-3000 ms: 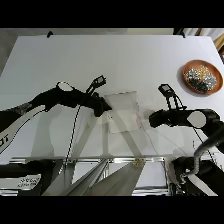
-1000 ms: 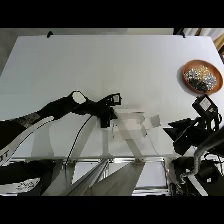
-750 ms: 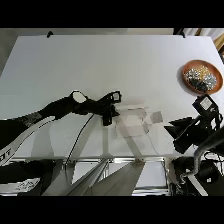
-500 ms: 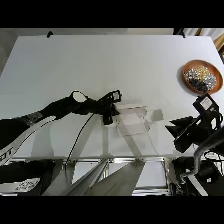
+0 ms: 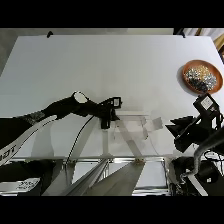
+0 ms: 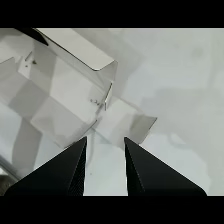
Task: Fold the box and place the chain.
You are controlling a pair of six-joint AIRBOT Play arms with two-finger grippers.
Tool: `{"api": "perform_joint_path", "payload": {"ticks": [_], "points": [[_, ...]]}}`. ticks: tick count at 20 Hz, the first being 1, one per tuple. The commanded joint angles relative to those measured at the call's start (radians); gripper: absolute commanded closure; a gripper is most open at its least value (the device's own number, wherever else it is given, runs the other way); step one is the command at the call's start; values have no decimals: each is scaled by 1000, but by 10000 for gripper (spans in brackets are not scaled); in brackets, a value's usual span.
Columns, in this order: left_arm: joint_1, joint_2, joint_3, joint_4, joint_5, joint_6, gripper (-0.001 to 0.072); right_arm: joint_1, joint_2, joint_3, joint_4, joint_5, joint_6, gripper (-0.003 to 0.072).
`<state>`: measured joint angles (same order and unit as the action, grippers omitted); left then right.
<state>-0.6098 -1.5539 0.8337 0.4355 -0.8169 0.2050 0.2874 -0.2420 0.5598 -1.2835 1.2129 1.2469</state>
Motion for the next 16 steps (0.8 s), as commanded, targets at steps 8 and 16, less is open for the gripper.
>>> {"api": "perform_joint_path", "payload": {"ticks": [8, 16], "points": [[1, -1, 0, 64, -10, -29, 705, 1, 1, 1, 0, -3, 0, 415], [0, -1, 0, 63, -10, -30, 699, 1, 1, 1, 1, -3, 1, 415]]}}
